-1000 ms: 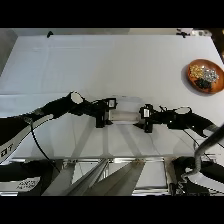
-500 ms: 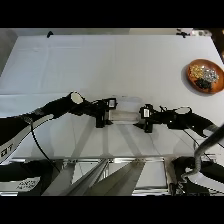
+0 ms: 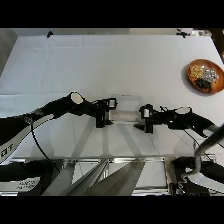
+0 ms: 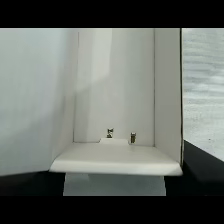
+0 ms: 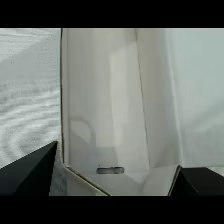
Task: Fold the box and place the chain.
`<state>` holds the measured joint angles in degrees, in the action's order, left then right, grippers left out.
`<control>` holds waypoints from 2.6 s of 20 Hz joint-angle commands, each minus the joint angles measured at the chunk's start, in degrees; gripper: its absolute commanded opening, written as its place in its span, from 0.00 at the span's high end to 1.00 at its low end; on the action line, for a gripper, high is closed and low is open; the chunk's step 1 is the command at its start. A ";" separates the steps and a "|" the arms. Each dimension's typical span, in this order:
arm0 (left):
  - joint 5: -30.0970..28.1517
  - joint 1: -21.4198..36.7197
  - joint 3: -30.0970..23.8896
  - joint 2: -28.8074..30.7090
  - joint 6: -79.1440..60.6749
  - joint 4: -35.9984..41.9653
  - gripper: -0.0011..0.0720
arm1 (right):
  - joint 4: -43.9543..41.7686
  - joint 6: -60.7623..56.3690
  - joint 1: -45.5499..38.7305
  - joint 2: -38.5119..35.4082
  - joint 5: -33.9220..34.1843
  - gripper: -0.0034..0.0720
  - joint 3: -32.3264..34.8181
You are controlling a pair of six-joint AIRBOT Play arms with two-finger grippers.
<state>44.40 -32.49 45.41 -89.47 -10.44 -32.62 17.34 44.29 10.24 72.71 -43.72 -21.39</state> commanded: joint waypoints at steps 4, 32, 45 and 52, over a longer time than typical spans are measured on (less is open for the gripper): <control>-0.04 0.00 -0.02 0.02 -0.02 -0.02 0.70 | 18.01 -16.00 -0.02 -7.21 -0.15 0.01 -0.09; -1.70 0.00 -0.02 1.92 12.02 -9.86 0.69 | -14.45 -14.01 0.00 -23.56 2.80 0.95 -0.11; -1.73 0.02 -0.02 1.92 12.02 -9.86 0.69 | -17.38 -18.29 0.04 -7.80 13.94 0.95 -0.09; -1.70 0.02 -0.02 1.92 12.02 -9.86 0.69 | -11.10 -21.92 0.04 -8.70 10.97 0.95 -0.72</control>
<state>42.68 -32.45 45.43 -87.55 1.65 -41.87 4.62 23.33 10.24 64.58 -30.68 -21.67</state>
